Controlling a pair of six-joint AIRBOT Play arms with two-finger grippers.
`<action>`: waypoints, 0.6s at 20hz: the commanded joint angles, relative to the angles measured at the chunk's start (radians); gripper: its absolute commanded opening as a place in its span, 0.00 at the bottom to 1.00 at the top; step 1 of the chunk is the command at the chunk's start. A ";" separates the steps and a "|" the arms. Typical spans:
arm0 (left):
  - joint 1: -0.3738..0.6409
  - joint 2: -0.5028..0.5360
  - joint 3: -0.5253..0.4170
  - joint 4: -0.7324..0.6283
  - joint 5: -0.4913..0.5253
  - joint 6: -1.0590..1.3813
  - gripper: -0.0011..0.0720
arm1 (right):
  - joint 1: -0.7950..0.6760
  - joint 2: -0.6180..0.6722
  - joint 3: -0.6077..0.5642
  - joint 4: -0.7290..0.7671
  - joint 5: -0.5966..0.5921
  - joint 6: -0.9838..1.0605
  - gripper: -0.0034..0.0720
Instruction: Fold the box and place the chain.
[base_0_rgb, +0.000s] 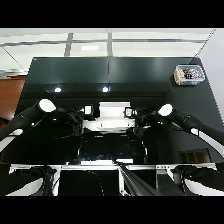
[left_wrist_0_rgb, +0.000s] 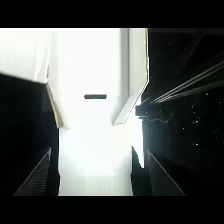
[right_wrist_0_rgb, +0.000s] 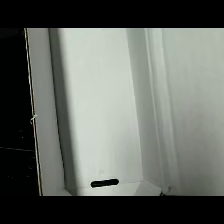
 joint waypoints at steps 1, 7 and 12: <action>-0.047 -0.079 0.039 -0.034 0.030 0.060 0.99 | 0.001 0.000 0.000 0.000 0.000 0.000 0.23; -0.054 -0.089 0.061 -0.148 0.014 0.058 0.83 | 0.001 -0.001 0.000 0.000 0.000 0.000 0.23; -0.055 -0.090 0.061 -0.158 -0.081 0.055 0.23 | 0.001 -0.001 0.000 0.000 0.000 0.000 0.23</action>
